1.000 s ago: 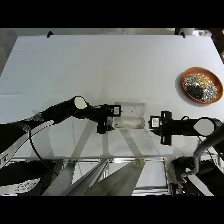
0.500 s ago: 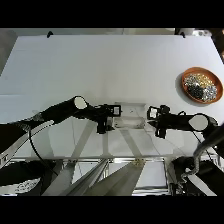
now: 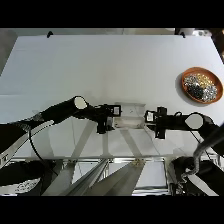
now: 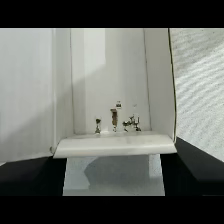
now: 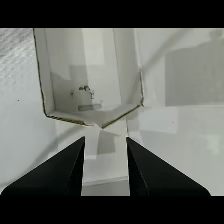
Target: Fold the box and place the chain.
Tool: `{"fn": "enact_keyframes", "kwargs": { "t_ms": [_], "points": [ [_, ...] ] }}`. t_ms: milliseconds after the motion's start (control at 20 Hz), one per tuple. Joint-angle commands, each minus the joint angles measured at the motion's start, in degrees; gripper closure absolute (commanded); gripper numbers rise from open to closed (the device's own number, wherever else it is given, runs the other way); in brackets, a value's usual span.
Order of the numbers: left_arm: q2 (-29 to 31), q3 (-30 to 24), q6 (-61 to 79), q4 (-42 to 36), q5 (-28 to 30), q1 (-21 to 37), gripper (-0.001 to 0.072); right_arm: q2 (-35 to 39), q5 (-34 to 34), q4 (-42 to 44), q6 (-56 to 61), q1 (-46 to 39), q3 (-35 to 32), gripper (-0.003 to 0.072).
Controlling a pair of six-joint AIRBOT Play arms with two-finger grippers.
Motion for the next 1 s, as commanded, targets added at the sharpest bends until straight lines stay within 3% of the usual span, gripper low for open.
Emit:
{"fn": "enact_keyframes", "kwargs": {
  "t_ms": [0,100,300,350,600,950],
  "points": [
    [-0.02,-0.02,0.02,0.0,0.0,-0.04,0.0457,-0.24,-1.31,0.61,-1.92,1.99,0.0,0.0392],
    [-0.02,-0.02,0.02,0.0,0.0,-0.04,0.0457,-0.24,-1.84,2.82,-1.92,2.1,0.0,0.046],
    [-0.02,-0.02,0.02,0.0,0.0,-0.04,0.0457,-0.24,-1.88,6.32,-1.95,2.1,0.0,0.0468],
    [-0.02,-0.02,0.02,0.0,0.0,-0.02,0.0457,-0.24,-1.79,6.71,-1.95,2.1,0.0,0.0518],
    [-0.02,-0.02,0.02,0.0,0.0,-0.04,0.0457,-0.79,-1.99,8.28,-2.38,4.9,0.0,0.0523],
    [-0.02,-0.02,0.02,0.0,0.0,-0.04,0.0457,-8.68,-3.21,9.16,-2.32,6.6,0.0,0.0521]
  ]
}}
